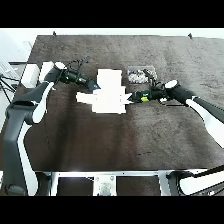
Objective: Fold the box and place the chain.
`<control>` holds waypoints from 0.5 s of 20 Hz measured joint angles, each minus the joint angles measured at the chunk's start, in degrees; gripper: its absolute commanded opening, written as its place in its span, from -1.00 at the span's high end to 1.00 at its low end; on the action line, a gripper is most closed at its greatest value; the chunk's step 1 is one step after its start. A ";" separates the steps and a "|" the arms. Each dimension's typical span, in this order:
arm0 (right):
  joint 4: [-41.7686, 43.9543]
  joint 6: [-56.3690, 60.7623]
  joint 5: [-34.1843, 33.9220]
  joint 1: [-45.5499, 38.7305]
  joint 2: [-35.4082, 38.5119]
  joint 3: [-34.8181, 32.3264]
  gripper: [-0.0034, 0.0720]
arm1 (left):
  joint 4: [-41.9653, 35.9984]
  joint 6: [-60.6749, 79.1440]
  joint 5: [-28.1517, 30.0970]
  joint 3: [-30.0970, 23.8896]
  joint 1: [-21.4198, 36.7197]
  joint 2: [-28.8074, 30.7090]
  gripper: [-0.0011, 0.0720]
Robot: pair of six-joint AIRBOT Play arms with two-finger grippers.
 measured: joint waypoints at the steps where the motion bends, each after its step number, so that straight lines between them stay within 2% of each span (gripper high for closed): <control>1: -0.04 -0.33 0.00 0.00 0.00 0.00 0.77 | -0.50 0.48 -0.22 0.00 0.04 -0.04 0.91; 2: -0.17 -0.90 0.00 0.00 0.00 0.00 0.27 | -0.92 1.16 -0.57 0.02 0.04 -0.07 0.91; 3: -0.26 -1.51 0.07 0.00 0.00 -0.02 -0.09 | -1.03 1.90 -0.63 0.02 -0.04 -0.17 0.92; 4: -0.22 -2.27 0.31 -0.09 0.00 -0.02 -0.14 | -1.33 2.95 -0.50 0.00 -0.09 -0.28 0.92; 10: 0.35 -4.26 2.62 -6.36 1.84 -0.02 -0.14 | -3.28 13.33 -5.38 0.00 1.81 -0.31 0.93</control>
